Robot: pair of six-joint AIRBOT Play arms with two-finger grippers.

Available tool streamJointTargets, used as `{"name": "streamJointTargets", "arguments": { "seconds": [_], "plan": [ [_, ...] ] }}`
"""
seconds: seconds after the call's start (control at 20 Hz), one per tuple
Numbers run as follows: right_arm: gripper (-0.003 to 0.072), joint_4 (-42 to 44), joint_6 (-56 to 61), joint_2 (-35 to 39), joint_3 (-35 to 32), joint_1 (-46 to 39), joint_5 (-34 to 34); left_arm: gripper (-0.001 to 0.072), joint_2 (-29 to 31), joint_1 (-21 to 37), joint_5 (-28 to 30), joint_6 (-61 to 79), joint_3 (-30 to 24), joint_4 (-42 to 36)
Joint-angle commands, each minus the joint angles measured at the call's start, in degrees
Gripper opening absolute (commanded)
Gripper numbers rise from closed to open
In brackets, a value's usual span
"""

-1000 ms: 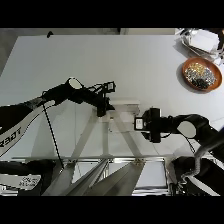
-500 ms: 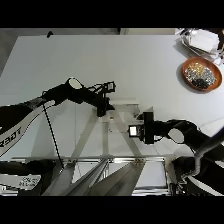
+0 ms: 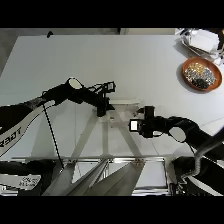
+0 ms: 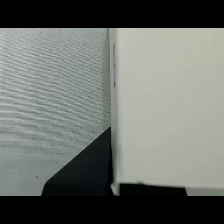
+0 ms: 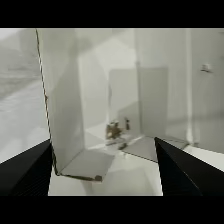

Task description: Fold the box and place the chain.

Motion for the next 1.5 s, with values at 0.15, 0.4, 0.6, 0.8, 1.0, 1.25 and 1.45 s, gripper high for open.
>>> {"name": "streamJointTargets", "arguments": {
  "seconds": [0.15,0.4,0.6,0.8,1.0,1.25,1.45],
  "plan": [
    [0.0672,0.6,0.0,0.8,1.7,-3.0,1.5,0.0013,0.0,0.0,0.0,0.0,0.0,0.0],
    [0.0676,12.5,-8.6,0.4,1.7,-8.4,5.2,0.0013,0.0,0.0,0.0,0.0,0.0,0.0],
    [0.0676,23.9,-20.6,-1.9,1.8,-12.2,6.0,0.0013,0.0,0.0,0.0,0.0,0.0,0.0],
    [0.0686,26.7,-23.8,-2.7,2.6,-17.0,7.8,0.0013,0.0,0.0,0.0,0.0,0.0,0.0],
    [0.0687,29.5,-27.3,-7.4,5.7,-18.8,13.1,0.0013,0.0,0.0,0.0,0.0,0.0,0.0],
    [0.0687,31.8,-28.1,-14.9,11.1,-19.7,14.6,0.0013,0.0,0.0,0.0,0.0,0.0,0.0],
    [0.0687,31.6,-26.6,-15.4,11.6,-23.2,16.7,0.0013,0.0,0.0,0.0,0.0,0.0,0.0]
  ]
}}
